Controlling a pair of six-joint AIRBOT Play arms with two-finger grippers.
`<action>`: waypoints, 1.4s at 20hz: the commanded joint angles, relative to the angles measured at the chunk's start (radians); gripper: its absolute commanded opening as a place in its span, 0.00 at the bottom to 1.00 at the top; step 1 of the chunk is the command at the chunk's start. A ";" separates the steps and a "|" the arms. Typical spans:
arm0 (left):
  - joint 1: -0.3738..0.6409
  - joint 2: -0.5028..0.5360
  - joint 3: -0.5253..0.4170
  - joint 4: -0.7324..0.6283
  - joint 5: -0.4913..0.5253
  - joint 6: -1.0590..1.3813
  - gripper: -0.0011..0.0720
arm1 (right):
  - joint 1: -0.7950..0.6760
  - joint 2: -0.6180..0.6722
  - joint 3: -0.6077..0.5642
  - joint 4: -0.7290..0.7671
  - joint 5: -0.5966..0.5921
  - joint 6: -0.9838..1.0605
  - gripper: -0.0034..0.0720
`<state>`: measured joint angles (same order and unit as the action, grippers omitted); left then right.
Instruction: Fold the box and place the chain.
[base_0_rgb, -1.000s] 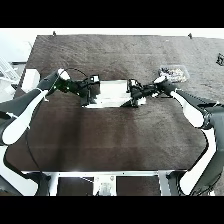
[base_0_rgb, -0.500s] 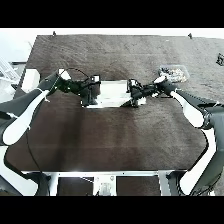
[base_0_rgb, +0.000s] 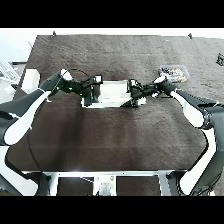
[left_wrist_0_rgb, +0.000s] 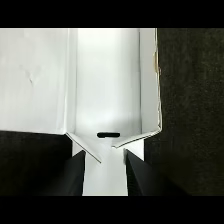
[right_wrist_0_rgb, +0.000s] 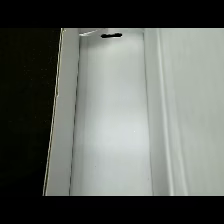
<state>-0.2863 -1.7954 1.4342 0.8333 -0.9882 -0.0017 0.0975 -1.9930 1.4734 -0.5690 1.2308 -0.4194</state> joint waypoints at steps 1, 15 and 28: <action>-0.010 -0.030 0.000 -0.003 -0.020 0.000 0.42 | 0.000 0.000 0.000 0.000 0.000 0.000 0.82; -0.034 -0.034 0.002 -0.056 0.019 0.029 0.27 | 0.000 0.000 0.000 0.000 0.000 0.000 0.82; -0.050 -0.060 0.002 -0.111 0.039 0.063 0.71 | 0.000 0.000 0.000 0.000 0.000 0.000 0.82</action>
